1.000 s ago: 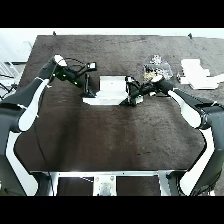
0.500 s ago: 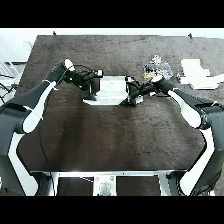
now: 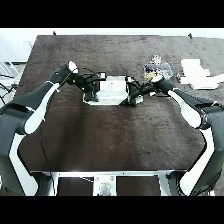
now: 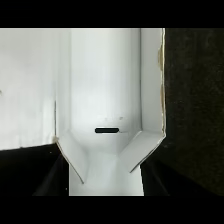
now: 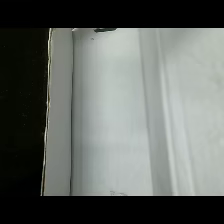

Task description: Fold the box and place the chain.

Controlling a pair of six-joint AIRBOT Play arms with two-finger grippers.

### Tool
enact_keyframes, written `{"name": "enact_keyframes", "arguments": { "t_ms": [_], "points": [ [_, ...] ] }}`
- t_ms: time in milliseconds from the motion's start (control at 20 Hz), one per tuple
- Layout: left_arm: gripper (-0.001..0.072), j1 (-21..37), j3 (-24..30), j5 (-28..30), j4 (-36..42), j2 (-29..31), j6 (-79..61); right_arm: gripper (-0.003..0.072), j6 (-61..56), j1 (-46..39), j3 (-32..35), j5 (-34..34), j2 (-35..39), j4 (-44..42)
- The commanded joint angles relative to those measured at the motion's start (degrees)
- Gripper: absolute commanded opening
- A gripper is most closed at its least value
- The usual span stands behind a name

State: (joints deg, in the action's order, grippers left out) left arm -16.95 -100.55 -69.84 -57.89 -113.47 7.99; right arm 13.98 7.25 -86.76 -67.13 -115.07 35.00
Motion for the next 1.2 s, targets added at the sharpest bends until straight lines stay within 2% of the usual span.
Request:
{"name": "enact_keyframes", "arguments": {
  "t_ms": [0, 50, 150, 900, 1150],
  "points": [
    [0.0532, -0.11, 0.33, -0.48, 0.04, 0.00, 0.09, 0.0584, 0.02, 0.04, 0.02, -0.02, 0.02, 0.00],
    [0.0530, -0.09, 0.33, -0.61, 0.04, 0.00, 0.07, 0.0584, 0.00, 0.04, 0.02, -0.02, 0.02, 0.00],
    [0.0294, -0.09, 0.33, -1.07, 0.02, 0.00, -0.04, 0.0584, 0.02, 0.04, 0.02, -0.02, 0.02, 0.00],
    [0.0292, -0.15, 0.74, 0.24, 11.98, -0.24, -2.58, 0.0584, 0.02, 0.04, 0.02, -0.02, 0.02, 0.00],
    [0.0293, -0.15, 0.74, 0.66, 12.07, -0.24, -2.51, 0.0584, 0.02, 0.04, 0.02, -0.02, 0.02, 0.00]
  ]
}}
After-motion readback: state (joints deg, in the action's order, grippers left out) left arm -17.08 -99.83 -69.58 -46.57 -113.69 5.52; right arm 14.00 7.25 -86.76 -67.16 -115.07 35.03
